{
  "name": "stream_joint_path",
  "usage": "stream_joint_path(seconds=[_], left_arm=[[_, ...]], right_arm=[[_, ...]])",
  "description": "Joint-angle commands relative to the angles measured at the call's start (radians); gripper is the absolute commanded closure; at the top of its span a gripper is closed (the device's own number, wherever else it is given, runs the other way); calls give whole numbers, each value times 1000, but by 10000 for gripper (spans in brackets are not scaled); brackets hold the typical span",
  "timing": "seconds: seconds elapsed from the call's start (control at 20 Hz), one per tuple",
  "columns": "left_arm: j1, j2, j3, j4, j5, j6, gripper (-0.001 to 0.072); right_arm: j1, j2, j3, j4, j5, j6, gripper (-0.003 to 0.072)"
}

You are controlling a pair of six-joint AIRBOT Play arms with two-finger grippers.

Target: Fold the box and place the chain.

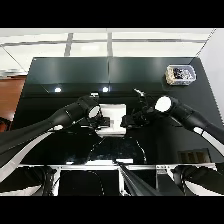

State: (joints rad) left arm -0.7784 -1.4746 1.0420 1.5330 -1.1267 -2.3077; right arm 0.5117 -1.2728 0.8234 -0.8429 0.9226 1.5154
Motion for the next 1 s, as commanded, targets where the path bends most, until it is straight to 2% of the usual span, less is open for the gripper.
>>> stream_joint_path(seconds=[0.0, 0.15, 0.35, 0.5, 0.65, 0.85, 0.95], left_arm=[[0, -1, -1, 0, 1, 0, 684], [0, -1, -1, 1, 1, 1, 685], [0, -1, -1, 1, 1, 1, 684], [0, -1, -1, 2, 0, 1, 684], [0, -1, -1, 4, 0, 1, 684], [0, -1, -1, 4, 0, 1, 685], [0, -1, -1, 4, 0, 1, 684]], right_arm=[[82, -16, 60, -222, -25, 218, 324], [145, -66, 116, -340, 0, 353, 324], [219, -151, 209, -537, 103, 559, 324], [247, -176, 248, -591, 121, 673, 325], [266, -215, 291, -649, 209, 736, 325], [283, -246, 298, -624, 222, 764, 326], [288, -249, 298, -624, 219, 766, 561]])
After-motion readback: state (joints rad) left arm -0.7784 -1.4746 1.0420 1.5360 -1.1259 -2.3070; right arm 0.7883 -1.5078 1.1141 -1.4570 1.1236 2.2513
